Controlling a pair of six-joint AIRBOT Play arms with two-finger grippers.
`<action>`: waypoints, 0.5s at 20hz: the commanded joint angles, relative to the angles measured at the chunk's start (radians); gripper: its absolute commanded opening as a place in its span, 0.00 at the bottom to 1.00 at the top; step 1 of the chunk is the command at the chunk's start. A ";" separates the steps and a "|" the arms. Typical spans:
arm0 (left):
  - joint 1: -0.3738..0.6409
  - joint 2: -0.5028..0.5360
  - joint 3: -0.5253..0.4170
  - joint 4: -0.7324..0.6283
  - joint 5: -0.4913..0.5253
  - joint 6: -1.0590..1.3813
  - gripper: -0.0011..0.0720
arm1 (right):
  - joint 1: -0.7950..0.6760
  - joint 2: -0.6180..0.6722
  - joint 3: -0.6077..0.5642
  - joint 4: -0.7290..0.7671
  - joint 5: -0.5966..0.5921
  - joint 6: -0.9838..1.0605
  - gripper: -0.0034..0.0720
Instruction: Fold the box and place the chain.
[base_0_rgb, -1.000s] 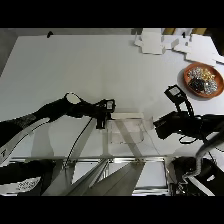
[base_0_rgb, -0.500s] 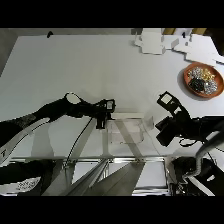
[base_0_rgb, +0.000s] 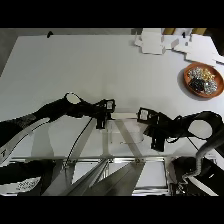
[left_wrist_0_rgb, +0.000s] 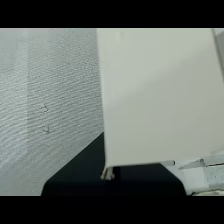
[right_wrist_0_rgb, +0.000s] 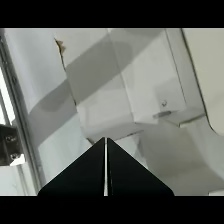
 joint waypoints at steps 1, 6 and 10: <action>0.000 -0.001 0.000 0.000 0.000 0.000 0.03 | 0.063 -0.018 -0.007 -0.017 -0.054 -0.154 0.07; 0.000 -0.001 0.000 0.000 -0.001 0.000 0.03 | 0.078 0.035 -0.144 -0.044 -0.201 -0.218 0.07; 0.000 -0.001 0.000 0.000 0.000 0.000 0.03 | 0.079 0.072 -0.239 -0.038 -0.259 -0.388 0.72</action>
